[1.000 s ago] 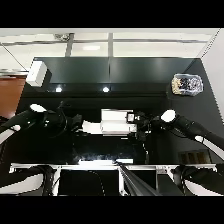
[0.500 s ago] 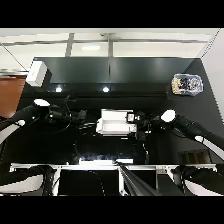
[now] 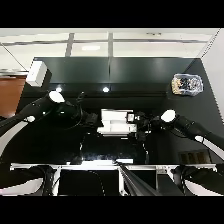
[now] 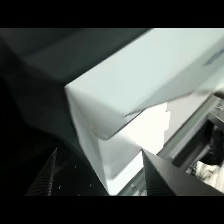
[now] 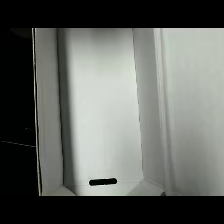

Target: Fold the box and place the chain.

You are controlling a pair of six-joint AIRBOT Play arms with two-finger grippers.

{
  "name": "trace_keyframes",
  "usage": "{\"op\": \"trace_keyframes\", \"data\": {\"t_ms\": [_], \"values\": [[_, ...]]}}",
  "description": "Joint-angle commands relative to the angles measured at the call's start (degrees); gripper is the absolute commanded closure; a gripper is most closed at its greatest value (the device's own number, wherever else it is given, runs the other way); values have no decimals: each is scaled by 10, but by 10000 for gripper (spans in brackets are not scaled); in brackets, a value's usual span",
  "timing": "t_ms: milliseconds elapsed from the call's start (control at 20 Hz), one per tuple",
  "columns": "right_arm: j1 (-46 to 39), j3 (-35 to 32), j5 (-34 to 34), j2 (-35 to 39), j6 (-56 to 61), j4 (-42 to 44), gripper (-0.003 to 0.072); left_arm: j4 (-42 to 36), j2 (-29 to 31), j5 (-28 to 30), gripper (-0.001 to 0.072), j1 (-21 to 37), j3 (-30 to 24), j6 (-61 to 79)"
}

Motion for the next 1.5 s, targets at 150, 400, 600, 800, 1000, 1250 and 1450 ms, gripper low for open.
{"op": "trace_keyframes", "data": {"t_ms": [150, 400, 600, 800, 1000, 1250, 1450], "values": [[0, 0, 0, 0, 0, 0, 483, 88, 0, 56, 113, -59, 40, -127], [0, 0, 0, 0, 0, 0, 483, 179, 0, 58, 113, -96, 62, -232], [1, 0, -1, 0, 0, 0, 483, 355, -2, 56, 113, -179, 96, -403], [1, 0, -1, 0, 0, 0, 483, 406, -14, 55, 128, -228, 111, -504], [1, 0, -1, 0, 0, 0, 483, 412, -47, 6, 219, -250, 142, -529], [1, 0, -1, 0, 0, 0, 482, 433, -63, 11, 426, -258, 153, -591], [1, 0, -1, 0, 0, 0, 483, 433, -63, 11, 445, -258, 153, -604]]}}
